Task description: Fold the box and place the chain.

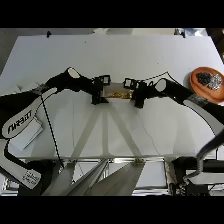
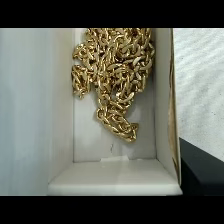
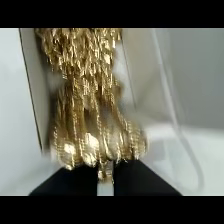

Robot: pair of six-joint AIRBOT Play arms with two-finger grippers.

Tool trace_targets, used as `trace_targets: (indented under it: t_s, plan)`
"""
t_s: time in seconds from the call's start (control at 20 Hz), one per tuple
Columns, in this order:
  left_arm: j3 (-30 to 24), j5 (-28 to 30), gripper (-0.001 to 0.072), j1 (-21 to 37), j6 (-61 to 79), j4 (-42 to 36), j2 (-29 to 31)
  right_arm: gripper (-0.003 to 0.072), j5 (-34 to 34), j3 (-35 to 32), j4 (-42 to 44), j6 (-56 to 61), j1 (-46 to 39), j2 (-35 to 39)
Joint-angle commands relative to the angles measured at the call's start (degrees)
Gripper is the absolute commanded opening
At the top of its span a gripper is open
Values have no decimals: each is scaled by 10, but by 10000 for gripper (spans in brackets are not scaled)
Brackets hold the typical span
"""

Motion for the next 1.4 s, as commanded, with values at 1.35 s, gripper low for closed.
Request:
trace_targets:
  t_s: [1.35]
  plan:
    - [0, 0, 516, 0, 0, 0, 0, 6, -158, 2, 96, 134, 128, 72]
